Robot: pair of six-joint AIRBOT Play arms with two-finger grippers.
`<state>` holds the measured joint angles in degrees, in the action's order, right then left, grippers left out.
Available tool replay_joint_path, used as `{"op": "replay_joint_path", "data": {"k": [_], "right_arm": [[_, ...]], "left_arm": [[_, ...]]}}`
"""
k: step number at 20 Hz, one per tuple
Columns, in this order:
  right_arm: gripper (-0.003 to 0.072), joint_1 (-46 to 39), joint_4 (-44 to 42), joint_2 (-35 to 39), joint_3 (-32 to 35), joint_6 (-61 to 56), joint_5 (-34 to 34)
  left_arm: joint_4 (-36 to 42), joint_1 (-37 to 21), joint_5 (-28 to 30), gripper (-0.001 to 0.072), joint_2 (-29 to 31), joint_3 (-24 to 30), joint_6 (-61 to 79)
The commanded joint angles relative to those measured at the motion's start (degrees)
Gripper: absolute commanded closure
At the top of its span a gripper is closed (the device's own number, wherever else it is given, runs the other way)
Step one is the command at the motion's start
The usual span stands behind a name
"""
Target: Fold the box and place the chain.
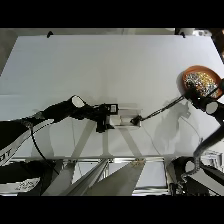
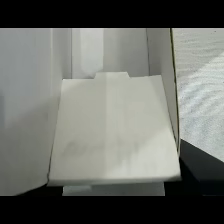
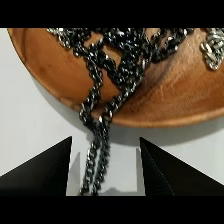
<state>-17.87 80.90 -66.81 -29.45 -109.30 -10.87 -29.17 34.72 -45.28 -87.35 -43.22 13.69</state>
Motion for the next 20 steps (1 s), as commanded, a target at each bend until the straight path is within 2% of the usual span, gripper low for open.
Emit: {"op": "replay_joint_path", "data": {"k": [1, 3, 4, 9, 13, 15, 16, 17, 20], "right_arm": [[0.0244, -0.04, -0.15, -4.26, -4.46, 0.39, -3.34], [0.0253, -0.04, -0.42, -5.90, -4.94, 0.48, -3.67], [0.0290, -0.04, -0.46, -6.54, -4.94, 0.48, -3.76], [0.0303, -0.04, -0.42, -7.28, -4.94, 1.36, -2.97], [0.0495, -0.04, -0.46, -8.46, -4.94, 1.36, -1.95], [0.0539, 0.39, -0.57, -9.05, -4.94, 1.40, -1.01], [0.0632, 1.01, -0.57, -9.05, -4.94, 1.68, -0.39], [0.0672, 1.90, -0.57, -9.03, -4.94, 1.79, 0.20], [0.0672, 5.27, -0.46, -8.63, -4.94, 1.84, -0.87]], "left_arm": [[0.00, 0.00, 0.02, 0.0322, 0.00, 0.02, 0.00], [0.00, 0.00, 0.02, 0.0322, 0.00, 0.02, 0.00], [0.02, 0.00, 0.00, 0.0322, 0.00, 0.02, 0.00], [0.00, 0.00, 0.02, 0.0322, 0.00, 0.02, 0.00], [0.00, 0.02, 0.02, 0.0322, 0.00, 0.02, 0.00], [0.00, 0.00, 0.02, 0.0322, 0.00, 0.02, 0.00], [0.02, 0.02, 0.02, 0.0322, 0.00, 0.02, 0.00], [0.00, 0.00, 0.02, 0.0322, 0.00, 0.02, 0.00], [0.00, 0.00, 0.02, 0.0322, 0.00, 0.02, 0.00]]}}
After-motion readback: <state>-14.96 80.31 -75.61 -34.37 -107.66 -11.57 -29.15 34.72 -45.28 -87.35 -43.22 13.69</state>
